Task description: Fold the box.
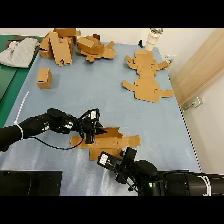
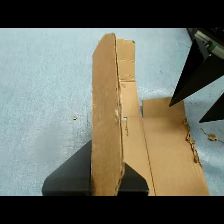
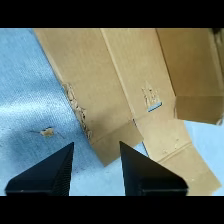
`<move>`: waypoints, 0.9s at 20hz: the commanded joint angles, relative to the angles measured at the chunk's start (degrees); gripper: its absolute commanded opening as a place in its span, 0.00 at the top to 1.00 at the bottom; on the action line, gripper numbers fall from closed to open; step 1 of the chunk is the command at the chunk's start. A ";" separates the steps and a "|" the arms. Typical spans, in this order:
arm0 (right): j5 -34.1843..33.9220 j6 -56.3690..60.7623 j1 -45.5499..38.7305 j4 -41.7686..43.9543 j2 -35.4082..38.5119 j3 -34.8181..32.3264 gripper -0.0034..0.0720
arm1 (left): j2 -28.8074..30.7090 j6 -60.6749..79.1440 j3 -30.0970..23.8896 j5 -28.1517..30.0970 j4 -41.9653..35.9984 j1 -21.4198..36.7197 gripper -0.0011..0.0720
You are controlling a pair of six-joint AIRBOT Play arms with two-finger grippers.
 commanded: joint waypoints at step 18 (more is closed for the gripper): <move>1.51 -0.96 -0.02 -6.73 -4.79 3.87 0.38 | -0.04 -0.02 0.04 -0.04 0.04 -0.04 0.97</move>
